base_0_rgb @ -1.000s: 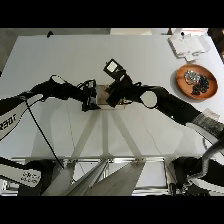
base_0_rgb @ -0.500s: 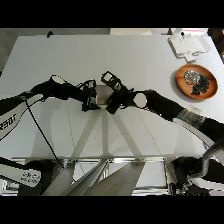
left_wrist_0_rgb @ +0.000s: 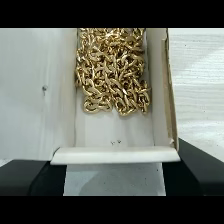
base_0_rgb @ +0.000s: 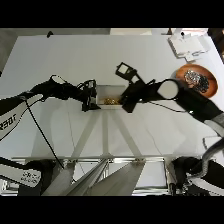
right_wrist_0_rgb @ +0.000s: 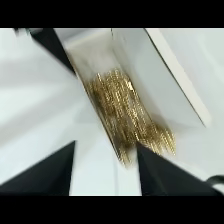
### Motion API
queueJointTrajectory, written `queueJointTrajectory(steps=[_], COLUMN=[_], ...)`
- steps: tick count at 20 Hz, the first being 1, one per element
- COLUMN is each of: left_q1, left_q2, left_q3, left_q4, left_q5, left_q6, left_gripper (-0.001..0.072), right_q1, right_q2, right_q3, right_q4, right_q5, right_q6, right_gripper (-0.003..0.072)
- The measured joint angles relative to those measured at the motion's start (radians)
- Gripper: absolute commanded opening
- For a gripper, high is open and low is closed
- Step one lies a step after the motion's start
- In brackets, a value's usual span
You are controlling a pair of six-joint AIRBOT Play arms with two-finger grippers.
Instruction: Fold the box and place the chain.
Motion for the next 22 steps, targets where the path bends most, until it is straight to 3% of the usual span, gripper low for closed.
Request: queueJointTrajectory(steps=[3, 6, 9, 18, 22], left_q1=[0.000, 0.000, 0.000, 0.000, 0.000], left_q2=[0.000, 0.000, 0.000, 0.000, 0.000], left_q3=[0.000, 0.000, 0.000, 0.000, 0.000], left_q4=[0.000, 0.000, 0.000, 0.000, 0.000], left_q5=[0.000, 0.000, 0.000, 0.000, 0.000], left_q6=[0.000, 0.000, 0.000, 0.000, 0.000], left_gripper=[0.0376, 0.0376, 0.0376, 0.0376, 0.0376], right_q1=[-0.100, -0.153, -0.173, -0.151, -0.142], right_q2=[0.005, -0.038, -0.126, -0.335, -0.356], right_q3=[-0.009, -0.013, -0.015, -0.016, -0.016], right_q4=[-0.008, -0.006, 0.028, 0.209, 0.222], right_q5=[0.095, 0.118, 0.101, -0.019, -0.068], right_q6=[-0.148, -0.329, -0.472, -0.678, -0.691], right_gripper=[0.0444, 0.0443, 0.0484, 0.0472, 0.0207])
